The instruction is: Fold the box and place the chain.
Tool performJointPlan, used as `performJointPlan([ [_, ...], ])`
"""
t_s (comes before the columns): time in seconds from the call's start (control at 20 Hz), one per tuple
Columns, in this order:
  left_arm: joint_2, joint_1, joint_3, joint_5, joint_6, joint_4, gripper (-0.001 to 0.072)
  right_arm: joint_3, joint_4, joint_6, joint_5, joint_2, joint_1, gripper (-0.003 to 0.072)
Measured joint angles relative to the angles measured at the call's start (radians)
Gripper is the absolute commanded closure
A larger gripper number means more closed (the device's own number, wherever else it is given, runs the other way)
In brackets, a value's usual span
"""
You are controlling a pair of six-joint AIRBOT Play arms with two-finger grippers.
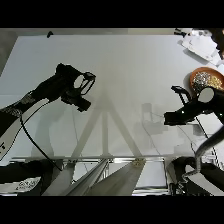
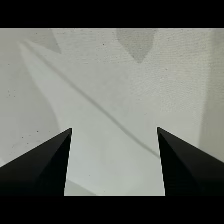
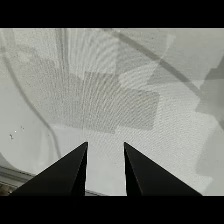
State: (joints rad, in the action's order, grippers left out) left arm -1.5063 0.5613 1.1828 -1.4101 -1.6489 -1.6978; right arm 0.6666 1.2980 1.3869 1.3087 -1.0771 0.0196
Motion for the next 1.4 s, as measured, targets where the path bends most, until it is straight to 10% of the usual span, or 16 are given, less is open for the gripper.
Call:
performJointPlan([
  [0.6, 0.0, 0.0, 0.0, 0.0, 0.0, 0.0, 0.0128, 0.071, 0.075, -0.026, -0.053, -0.002, 0.034, 0.0518],
  [0.9, 0.0, 0.0, 0.0, 0.0, 0.0, 0.0, 0.0128, 0.37, 0.299, -0.045, -0.079, -0.05, 0.362, 0.0218],
  [1.4, 0.0, 0.0, 0.0, 0.0, 0.0, 0.0, 0.0128, 0.56, 0.445, -0.307, -0.095, -0.296, 0.804, 0.0121],
])
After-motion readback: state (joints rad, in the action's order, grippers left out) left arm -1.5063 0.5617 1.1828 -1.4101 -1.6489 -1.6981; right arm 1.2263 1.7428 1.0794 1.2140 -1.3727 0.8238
